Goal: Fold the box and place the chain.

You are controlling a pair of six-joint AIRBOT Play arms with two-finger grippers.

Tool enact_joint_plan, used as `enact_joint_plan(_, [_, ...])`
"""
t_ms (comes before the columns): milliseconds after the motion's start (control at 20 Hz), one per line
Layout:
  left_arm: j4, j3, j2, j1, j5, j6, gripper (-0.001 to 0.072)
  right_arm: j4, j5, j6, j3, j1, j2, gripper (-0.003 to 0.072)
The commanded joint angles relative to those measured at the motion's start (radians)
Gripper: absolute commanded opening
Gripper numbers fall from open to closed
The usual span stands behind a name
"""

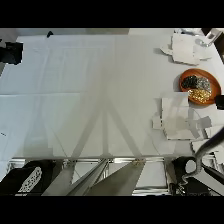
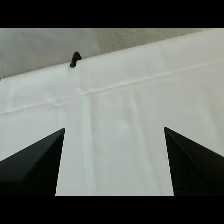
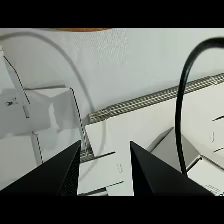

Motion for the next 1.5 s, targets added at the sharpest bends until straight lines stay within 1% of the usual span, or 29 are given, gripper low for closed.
enact_joint_plan(0, [0.000,0.000,0.001,0.000,0.000,0.000,0.0694,0.016,0.041,-0.040,0.000,-0.031,-0.098,0.0361])
enact_joint_plan(150, [0.000,0.000,0.001,0.000,0.000,0.000,0.0694,0.020,0.076,-0.060,0.000,-0.031,-0.163,0.0361])
enact_joint_plan(500, [0.000,0.000,0.001,0.000,0.000,0.000,0.0694,0.020,0.128,-0.075,0.000,-0.031,-0.241,0.0360])
enact_joint_plan(750, [0.000,0.000,0.001,0.000,0.000,0.000,0.0694,0.027,0.114,-0.078,0.000,-0.031,-0.259,0.0352])
enact_joint_plan(1050, [0.000,0.000,0.001,0.000,0.000,0.000,0.0694,0.028,0.122,-0.088,0.000,-0.031,-0.365,0.0345])
enact_joint_plan(1100, [0.000,0.000,0.001,0.000,0.000,0.000,0.0694,0.028,0.118,-0.108,0.000,-0.031,-0.377,0.0263])
enact_joint_plan(1150, [0.000,0.000,0.001,0.000,0.000,0.000,0.0694,0.035,0.118,-0.142,0.000,-0.031,-0.387,0.0136])
enact_joint_plan(1200, [0.000,0.000,0.001,0.000,0.000,0.000,0.0694,0.050,0.116,-0.173,0.000,-0.031,-0.393,0.0119])
enact_joint_plan(1300, [0.000,0.000,0.001,0.000,0.000,0.000,0.0694,0.088,0.108,-0.225,0.000,-0.031,-0.394,0.0013])
enact_joint_plan(1450, [0.000,0.000,0.001,0.000,0.000,0.000,0.0694,0.123,0.124,-0.269,0.000,-0.028,-0.394,0.0012])
